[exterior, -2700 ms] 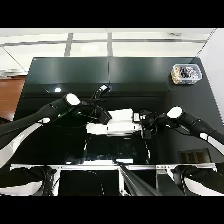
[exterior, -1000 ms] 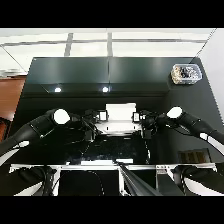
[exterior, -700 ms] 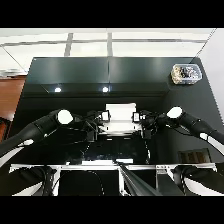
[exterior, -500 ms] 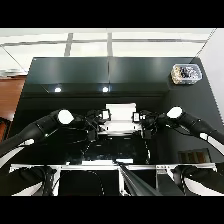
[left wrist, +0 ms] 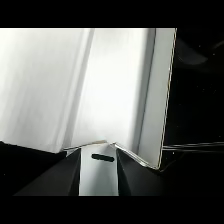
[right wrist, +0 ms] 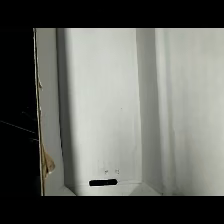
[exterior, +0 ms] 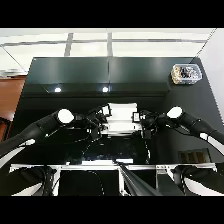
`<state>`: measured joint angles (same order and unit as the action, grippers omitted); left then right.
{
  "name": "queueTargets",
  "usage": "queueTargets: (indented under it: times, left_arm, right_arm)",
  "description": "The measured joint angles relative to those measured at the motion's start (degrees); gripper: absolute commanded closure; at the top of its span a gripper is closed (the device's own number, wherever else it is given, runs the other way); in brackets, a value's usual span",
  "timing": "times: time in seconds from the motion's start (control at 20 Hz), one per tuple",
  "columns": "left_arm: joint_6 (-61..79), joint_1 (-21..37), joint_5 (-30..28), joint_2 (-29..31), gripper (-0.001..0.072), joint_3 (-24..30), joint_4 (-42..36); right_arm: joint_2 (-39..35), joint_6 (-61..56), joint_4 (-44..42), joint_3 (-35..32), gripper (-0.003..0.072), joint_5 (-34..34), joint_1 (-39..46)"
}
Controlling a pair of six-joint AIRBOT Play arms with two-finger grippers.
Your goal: Fold the box and place the chain.
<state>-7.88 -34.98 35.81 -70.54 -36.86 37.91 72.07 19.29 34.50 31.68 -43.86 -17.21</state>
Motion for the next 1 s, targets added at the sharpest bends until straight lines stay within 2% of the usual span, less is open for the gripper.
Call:
queueTargets:
  times: [0.85, 0.9, 0.95, 1.0]
  left_arm:
    - [2.60, -1.68, -3.23, -1.38, 0.0451, 0.00, -4.96]
    - [2.82, -1.81, -3.21, -1.66, 0.0535, 0.00, -5.16]
    - [3.04, -1.92, -3.21, -1.97, 0.0576, -0.02, -5.35]
    - [3.21, -2.01, -3.23, -2.23, 0.0577, -0.02, -5.40]
  right_arm:
    - [0.00, 0.00, -0.04, 0.00, 0.0444, 0.07, 0.00]
    - [0.00, 0.04, -0.04, 0.00, 0.0444, 0.07, 0.00]
    - [0.00, 0.15, -0.02, 0.02, 0.0444, 0.07, 0.00]
    - [0.00, 0.15, -0.02, 0.00, 0.0444, 0.07, 0.00]
